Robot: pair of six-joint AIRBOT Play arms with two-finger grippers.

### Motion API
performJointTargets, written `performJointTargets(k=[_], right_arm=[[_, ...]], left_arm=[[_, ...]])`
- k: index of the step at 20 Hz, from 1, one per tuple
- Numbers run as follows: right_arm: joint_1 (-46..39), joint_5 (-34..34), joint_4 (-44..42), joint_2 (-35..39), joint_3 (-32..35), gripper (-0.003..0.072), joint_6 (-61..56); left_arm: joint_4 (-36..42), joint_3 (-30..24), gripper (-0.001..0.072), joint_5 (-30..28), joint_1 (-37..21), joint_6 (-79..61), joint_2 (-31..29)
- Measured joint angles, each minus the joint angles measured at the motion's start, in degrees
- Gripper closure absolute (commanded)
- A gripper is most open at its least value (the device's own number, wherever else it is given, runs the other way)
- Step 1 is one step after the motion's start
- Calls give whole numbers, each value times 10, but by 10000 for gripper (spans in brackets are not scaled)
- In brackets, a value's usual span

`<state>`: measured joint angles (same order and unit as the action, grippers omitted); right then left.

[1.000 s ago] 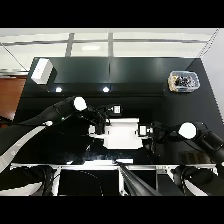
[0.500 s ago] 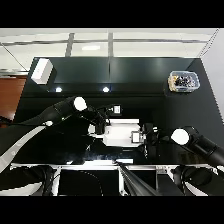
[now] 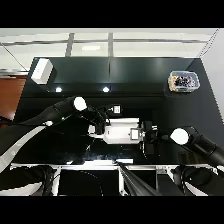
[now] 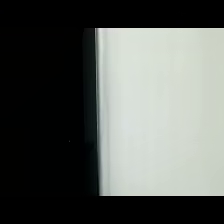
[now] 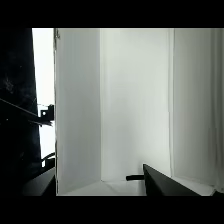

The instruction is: Fold the box and place the chain.

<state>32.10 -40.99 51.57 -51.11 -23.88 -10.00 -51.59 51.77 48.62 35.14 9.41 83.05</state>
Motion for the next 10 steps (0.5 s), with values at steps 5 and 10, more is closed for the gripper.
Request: performJointTargets(k=[5, 10], right_arm=[[-22, 1, 15, 0, -34, 83, -44], [-56, 0, -1, 0, -45, 83, -52]], left_arm=[[0, 0, 684, 7, 0, 0, 0], [0, 0, 684, 13, 0, 0, 0]])
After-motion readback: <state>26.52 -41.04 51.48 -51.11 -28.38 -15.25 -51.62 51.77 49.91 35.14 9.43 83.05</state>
